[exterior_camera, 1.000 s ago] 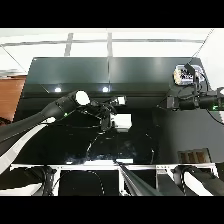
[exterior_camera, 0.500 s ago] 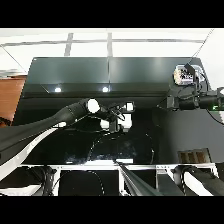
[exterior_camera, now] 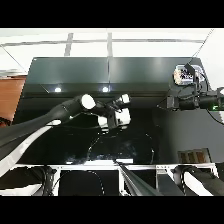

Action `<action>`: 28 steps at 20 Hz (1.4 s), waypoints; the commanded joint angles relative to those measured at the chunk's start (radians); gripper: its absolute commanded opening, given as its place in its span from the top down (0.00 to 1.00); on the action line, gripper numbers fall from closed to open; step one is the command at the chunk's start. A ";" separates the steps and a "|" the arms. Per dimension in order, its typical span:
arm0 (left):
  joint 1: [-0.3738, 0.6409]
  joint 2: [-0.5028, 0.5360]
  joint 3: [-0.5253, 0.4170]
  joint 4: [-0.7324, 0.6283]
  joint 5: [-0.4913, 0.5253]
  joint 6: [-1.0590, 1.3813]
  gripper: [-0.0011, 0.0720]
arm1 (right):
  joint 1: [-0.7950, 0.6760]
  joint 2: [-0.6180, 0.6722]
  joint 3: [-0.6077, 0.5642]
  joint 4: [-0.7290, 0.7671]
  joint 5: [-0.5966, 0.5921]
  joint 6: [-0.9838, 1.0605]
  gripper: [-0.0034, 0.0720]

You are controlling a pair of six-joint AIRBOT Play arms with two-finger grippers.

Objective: Fold the box and place the chain.

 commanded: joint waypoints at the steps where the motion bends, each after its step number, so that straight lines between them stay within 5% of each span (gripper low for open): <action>1: 0.159 0.079 0.001 0.108 -0.013 -0.128 0.69 | 0.000 0.000 0.000 -0.017 -0.008 0.000 0.94; 6: 0.627 0.059 0.077 0.191 -0.002 -0.422 0.69 | 0.000 0.000 0.000 -0.012 -0.016 0.023 0.94; 10: 0.900 -0.090 0.267 0.192 0.003 -0.524 0.69 | 0.000 0.000 0.000 -0.012 -0.021 0.029 0.94; 16: 0.957 -0.424 0.641 0.438 -0.028 -0.687 0.69 | 0.000 0.000 0.000 -0.011 -0.013 0.140 0.94; 19: 0.956 -0.506 0.747 0.448 -0.056 -0.700 0.69 | 0.000 0.000 0.000 -0.011 -0.013 0.151 0.94; 20: 0.956 -0.515 0.764 0.451 -0.049 -0.700 0.61 | 0.000 0.000 0.000 -0.011 -0.013 0.151 0.94; 21: 0.955 -0.515 0.777 0.451 -0.040 -0.700 0.24 | 0.000 0.000 0.000 -0.011 -0.013 0.153 0.94; 22: 0.952 -0.514 0.806 0.451 -0.055 -0.712 0.01 | 0.000 0.000 0.000 -0.011 -0.013 0.153 0.94; 26: 0.944 -0.509 1.075 0.454 -0.349 -0.903 0.02 | 0.001 0.000 0.000 -0.016 -0.033 0.147 0.94; 27: 0.944 -0.499 1.127 0.453 -0.434 -1.004 0.12 | 0.005 0.000 0.000 -0.025 -0.053 0.133 0.94; 28: 0.945 -0.472 1.131 0.451 -0.495 -1.084 0.56 | 0.018 0.000 0.000 -0.048 -0.090 0.123 0.94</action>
